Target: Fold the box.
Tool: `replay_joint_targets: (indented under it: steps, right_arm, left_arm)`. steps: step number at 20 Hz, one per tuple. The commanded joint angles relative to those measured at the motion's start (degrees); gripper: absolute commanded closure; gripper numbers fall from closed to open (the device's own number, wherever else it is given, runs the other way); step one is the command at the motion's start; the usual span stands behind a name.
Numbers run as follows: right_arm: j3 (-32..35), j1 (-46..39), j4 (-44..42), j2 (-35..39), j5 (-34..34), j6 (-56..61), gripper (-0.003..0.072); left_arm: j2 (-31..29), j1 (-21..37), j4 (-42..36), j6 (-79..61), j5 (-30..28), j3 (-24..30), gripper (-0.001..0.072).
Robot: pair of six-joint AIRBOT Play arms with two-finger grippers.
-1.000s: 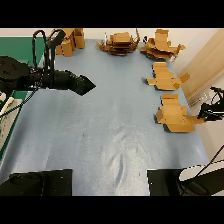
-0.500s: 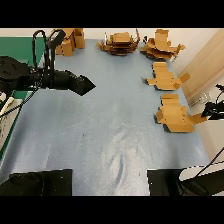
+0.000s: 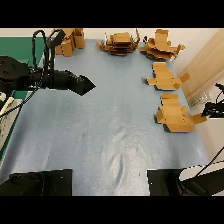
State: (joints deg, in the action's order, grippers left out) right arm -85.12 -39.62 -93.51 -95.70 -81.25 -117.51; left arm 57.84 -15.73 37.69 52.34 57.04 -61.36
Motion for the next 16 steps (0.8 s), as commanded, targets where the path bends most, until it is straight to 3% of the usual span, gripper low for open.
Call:
replay_joint_targets:
  steps: [1, 2, 3, 4, 5, 8, 12, 16]
  right_arm:
    - [0.0, -0.02, -3.45, -2.99, -0.33, -0.9, 0.0243]
    - [0.0, -0.02, -4.72, -3.69, -0.61, -0.87, 0.0246]
    - [0.0, -0.02, -5.99, -4.22, -0.96, -0.87, 0.0361]
    - [0.0, -0.02, -5.92, -4.28, -0.96, -0.83, 0.0567]
    - [-0.07, -0.04, -5.95, -4.13, -1.51, -0.31, 0.0677]
    - [-0.07, 0.24, -7.8, -1.51, -5.9, 4.13, 0.0678]
    - [-0.07, 3.98, -14.01, 8.76, -9.09, 11.74, 0.0678]
    - [-0.04, 11.67, -28.41, 20.83, -11.26, 19.58, 0.0679]
  left_arm:
    - [0.0, 0.02, 0.0, 0.0, 0.09, 0.02, 0.0017]
    - [0.0, 0.04, 0.0, 0.0, 0.04, 0.02, 0.0017]
    - [0.0, 0.04, 0.0, 0.02, 0.02, 0.02, 0.0017]
    - [0.0, 0.04, -0.02, 0.02, 0.02, 0.02, 0.0017]
    - [-0.02, 0.02, -0.13, 0.02, 0.02, 0.02, 0.0017]
    - [-0.02, 0.02, -0.48, 0.02, -0.04, 0.0, 0.0017]
    - [-0.02, 0.07, -0.52, 0.22, -1.16, -0.04, 0.0017]
    - [-0.04, 0.52, -0.48, 0.22, -1.49, -0.44, 0.0017]
